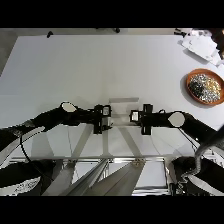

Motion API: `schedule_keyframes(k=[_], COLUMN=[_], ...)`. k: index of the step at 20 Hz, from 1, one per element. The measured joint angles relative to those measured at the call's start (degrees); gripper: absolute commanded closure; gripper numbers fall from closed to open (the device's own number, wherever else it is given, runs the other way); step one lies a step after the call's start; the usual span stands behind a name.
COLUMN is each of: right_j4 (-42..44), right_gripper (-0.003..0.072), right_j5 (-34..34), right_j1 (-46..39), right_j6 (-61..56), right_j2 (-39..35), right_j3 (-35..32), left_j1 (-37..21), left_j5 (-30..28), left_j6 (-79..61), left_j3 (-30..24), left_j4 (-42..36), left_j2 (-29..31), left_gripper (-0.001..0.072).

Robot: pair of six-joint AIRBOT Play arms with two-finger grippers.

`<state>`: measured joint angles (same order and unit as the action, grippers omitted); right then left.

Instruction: Fold the box and place the chain.

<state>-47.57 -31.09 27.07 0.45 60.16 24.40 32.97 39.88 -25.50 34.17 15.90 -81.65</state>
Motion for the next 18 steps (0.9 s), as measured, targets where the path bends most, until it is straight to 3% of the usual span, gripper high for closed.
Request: schedule_keyframes(k=[1,2,5,6,8,9,14,18], right_j4=[0.1,0.2,0.4,0.5,0.3,0.0,-0.7,-3.8], right_gripper=[0.0232,0.0169,0.0168,0.0244,0.0601,0.0672,0.0672,0.0672], right_j5=[0.0,0.0,0.4,0.4,0.8,0.8,0.0,-4.5], right_j1=[0.0,0.1,0.1,0.1,0.1,0.1,-1.9,-6.6], right_j6=[0.0,0.0,-0.1,-0.2,-0.2,-0.2,-1.1,-9.9], right_j2=[0.5,1.0,1.8,2.0,2.1,2.0,-2.0,-9.0], right_j3=[0.0,0.0,0.0,0.0,0.0,0.0,0.0,0.0], left_j1=[0.0,0.0,0.0,0.0,0.0,0.0,0.0,0.0], left_j5=[0.0,0.0,0.0,0.0,0.0,0.0,0.0,0.0], left_j6=[0.0,0.0,0.0,0.0,0.0,0.0,0.1,0.1], left_j3=[0.0,0.0,0.0,0.0,0.0,0.0,0.0,0.0], left_j4=[0.0,0.0,0.0,0.0,0.0,0.0,0.0,0.0], left_j2=[0.0,0.0,0.0,0.0,0.0,0.0,0.0,0.0], left_gripper=[0.039,0.039,0.039,0.039,0.039,0.039,0.039,0.039])
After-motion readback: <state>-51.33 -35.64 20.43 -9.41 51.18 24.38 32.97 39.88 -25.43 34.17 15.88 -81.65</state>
